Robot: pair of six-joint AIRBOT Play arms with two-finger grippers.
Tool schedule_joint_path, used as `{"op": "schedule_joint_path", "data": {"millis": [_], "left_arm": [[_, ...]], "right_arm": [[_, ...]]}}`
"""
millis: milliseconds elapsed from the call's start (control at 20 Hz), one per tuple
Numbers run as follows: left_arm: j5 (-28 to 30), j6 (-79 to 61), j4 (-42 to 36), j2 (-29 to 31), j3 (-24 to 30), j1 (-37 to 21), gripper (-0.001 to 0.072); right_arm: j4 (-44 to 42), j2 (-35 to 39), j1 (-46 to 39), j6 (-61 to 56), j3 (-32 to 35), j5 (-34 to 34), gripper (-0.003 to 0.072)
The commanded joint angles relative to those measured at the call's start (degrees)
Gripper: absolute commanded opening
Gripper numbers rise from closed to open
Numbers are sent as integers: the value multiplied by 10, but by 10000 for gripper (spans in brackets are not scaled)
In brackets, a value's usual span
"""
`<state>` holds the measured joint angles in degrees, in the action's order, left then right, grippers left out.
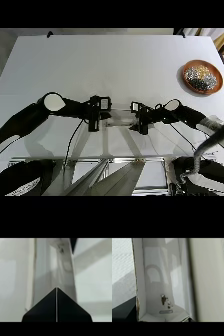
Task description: Fold the box and place the chain.
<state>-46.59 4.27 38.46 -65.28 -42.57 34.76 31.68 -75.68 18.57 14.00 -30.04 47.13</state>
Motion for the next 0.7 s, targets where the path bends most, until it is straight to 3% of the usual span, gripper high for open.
{"op": "schedule_joint_path", "data": {"millis": [0, 100, 350, 650], "left_arm": [[162, -3, -112, -44, 0, 24, 10], [188, -3, -125, -76, -1, 24, 10], [188, -2, -149, -142, 0, 25, 6], [176, -2, -151, -148, 0, 25, 5]], "right_arm": [[0, 0, 0, 0, 0, 0, 402], [0, 0, 0, 0, 0, 0, 402], [0, 0, 0, 0, 0, 0, 402], [0, 0, 0, 0, 0, 0, 402]]}}
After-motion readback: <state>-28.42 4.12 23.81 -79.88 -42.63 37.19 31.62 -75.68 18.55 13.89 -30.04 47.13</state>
